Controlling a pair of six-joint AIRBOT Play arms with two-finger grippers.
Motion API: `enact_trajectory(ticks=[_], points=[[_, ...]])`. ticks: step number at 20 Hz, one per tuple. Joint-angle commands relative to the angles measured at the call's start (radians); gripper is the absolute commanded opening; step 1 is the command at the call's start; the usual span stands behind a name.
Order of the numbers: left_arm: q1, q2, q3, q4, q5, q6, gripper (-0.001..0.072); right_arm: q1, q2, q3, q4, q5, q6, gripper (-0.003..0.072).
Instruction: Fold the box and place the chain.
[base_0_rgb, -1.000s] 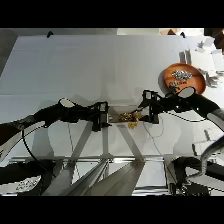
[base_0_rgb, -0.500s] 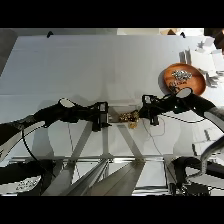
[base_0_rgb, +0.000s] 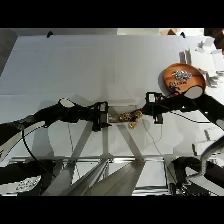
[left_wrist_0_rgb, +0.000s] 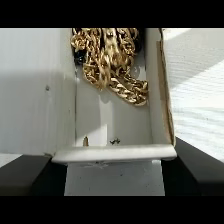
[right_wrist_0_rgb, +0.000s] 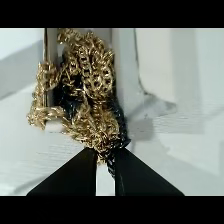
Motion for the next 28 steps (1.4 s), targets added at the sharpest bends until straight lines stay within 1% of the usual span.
enact_trajectory(ticks=[1,3,4,8,10,11,12,14,19,22,24,28], points=[[0.000,0.000,0.000,0.001,0.000,0.000,0.0212,0.000,0.116,0.000,-0.008,0.055,0.140,0.0026],[0.000,0.000,0.000,0.001,0.000,0.000,0.0212,0.000,0.163,0.000,0.075,0.093,0.169,0.0026],[0.000,0.000,0.000,0.001,0.000,0.000,0.0212,0.000,0.177,0.000,0.148,0.104,0.169,0.0026],[0.000,0.000,0.000,0.001,0.000,0.000,0.0212,0.000,0.181,0.000,0.484,0.105,0.169,0.0026],[0.000,0.000,0.000,0.001,0.000,0.000,0.0212,0.000,0.181,0.000,0.608,0.105,0.168,0.0026],[0.000,0.000,0.000,0.001,0.000,0.000,0.0212,0.000,0.181,0.000,0.647,0.106,0.168,0.0026],[0.000,0.000,0.000,0.001,0.000,0.000,0.0212,0.000,0.181,0.000,0.660,0.106,0.168,0.0026],[0.000,0.000,0.000,0.001,0.000,0.000,0.0212,0.001,0.181,0.000,0.639,0.116,0.169,0.0026],[0.000,0.000,0.000,0.001,0.000,0.000,0.0212,0.001,0.181,0.000,0.575,0.246,0.169,0.0026],[0.000,0.000,0.000,0.001,0.000,0.000,0.0212,0.001,0.181,0.000,0.582,0.312,0.169,0.0026],[0.000,0.000,0.000,0.001,0.000,0.000,0.0212,0.000,0.181,0.000,0.587,0.320,0.169,0.0026],[0.000,0.000,0.000,0.001,0.000,0.000,0.0212,-0.001,0.181,0.000,0.584,0.281,0.168,0.0025]])
